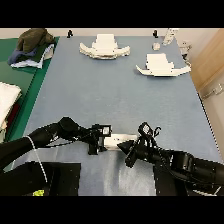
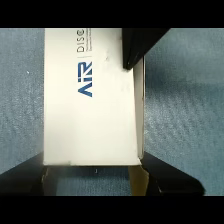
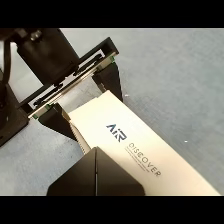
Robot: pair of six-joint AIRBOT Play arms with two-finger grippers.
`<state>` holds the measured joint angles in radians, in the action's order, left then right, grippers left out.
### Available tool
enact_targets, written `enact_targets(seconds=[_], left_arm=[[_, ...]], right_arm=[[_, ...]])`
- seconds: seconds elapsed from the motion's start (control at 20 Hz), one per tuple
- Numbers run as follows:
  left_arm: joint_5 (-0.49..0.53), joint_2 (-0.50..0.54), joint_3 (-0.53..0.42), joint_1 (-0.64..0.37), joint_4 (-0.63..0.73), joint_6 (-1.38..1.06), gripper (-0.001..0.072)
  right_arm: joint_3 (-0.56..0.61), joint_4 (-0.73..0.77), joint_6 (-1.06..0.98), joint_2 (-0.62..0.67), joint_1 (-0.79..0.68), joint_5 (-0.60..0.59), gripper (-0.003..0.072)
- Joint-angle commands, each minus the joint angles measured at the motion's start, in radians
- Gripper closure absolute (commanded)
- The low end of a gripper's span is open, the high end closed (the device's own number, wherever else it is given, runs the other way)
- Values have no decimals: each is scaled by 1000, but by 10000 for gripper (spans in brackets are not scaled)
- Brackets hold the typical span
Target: Fold the box.
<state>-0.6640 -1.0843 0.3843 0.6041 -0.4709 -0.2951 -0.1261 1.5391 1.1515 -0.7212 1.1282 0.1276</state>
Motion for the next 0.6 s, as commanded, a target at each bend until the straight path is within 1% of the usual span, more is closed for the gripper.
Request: enact_targets(seconds=[0.0,0.15,0.55], left_arm=[[0,1,1,-1,0,0,198],[0,1,1,-1,0,0,198],[0,1,1,-1,0,0,198]], right_arm=[[7,1,-6,-11,0,23,677],[7,-6,-6,-31,0,-22,678],[7,-6,-6,-55,-1,-62,677]])
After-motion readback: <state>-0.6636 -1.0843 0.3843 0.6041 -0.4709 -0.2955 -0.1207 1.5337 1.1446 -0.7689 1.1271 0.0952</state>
